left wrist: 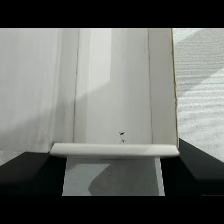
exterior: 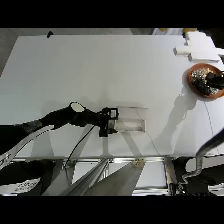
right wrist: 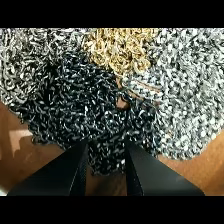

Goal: Fold the box and place the chain.

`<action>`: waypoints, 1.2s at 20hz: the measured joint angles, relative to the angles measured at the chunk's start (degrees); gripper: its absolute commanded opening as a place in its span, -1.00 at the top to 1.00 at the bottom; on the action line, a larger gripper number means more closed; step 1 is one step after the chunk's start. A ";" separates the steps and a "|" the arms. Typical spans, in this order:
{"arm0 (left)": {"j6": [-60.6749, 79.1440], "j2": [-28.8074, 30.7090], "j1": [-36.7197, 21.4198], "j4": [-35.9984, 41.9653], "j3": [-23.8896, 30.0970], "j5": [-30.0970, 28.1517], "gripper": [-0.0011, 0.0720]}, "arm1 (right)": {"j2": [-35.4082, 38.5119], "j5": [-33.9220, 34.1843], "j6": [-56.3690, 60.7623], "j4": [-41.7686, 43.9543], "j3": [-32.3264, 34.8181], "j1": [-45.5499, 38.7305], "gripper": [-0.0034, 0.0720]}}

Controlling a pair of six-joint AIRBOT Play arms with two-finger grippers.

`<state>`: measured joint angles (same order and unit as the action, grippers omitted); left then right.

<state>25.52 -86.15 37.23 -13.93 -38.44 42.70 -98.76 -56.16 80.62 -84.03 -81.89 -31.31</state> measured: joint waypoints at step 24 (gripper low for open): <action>0.00 0.00 0.00 0.00 0.02 0.00 0.79 | 7.61 -5.05 -0.55 -0.15 0.00 -0.11 0.86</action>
<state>25.52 -86.15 37.23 -13.93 -38.41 42.70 -91.15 -61.21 80.07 -84.18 -81.89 -31.42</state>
